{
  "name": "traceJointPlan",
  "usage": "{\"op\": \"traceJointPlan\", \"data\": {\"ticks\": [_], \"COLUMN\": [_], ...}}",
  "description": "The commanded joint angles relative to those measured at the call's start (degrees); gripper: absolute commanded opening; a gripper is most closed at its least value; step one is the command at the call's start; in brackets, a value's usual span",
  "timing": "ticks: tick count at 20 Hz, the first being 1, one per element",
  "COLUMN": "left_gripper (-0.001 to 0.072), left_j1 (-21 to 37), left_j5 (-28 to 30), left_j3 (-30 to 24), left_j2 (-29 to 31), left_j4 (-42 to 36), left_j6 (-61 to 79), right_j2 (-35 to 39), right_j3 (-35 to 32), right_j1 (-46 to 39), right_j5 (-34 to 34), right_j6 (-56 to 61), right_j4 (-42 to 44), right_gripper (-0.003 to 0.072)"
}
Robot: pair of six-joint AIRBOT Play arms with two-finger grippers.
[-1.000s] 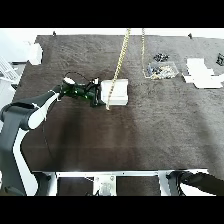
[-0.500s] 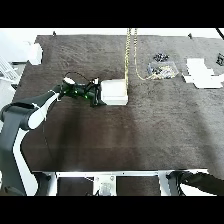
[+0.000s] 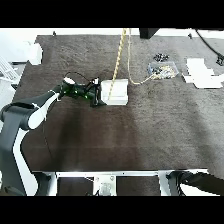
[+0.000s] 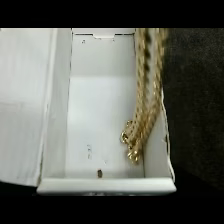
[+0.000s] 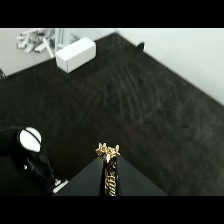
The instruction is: Fold the box and place the chain.
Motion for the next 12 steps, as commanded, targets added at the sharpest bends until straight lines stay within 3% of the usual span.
{"op": "traceJointPlan", "data": {"ticks": [1, 5, 12], "left_gripper": [0.0417, 0.0417, 0.0416], "left_j1": [0.0, 0.0, 0.0], "left_j5": [0.0, 0.0, 0.0], "left_j3": [0.0, 0.0, 0.0], "left_j2": [0.0, 0.0, 0.0], "left_j4": [0.0, 0.0, 0.0], "left_j6": [0.0, 0.0, 0.0], "right_j2": [-0.2, -0.2, -1.4], "right_j3": [-6.5, -16.7, -34.9], "right_j1": [0.0, 0.0, 0.0], "right_j5": [0.8, -1.4, -14.4], "right_j6": [0.8, 0.8, 0.8], "right_j4": [0.7, 4.2, 7.6], "right_gripper": [0.0014, 0.0014, 0.0012]}}
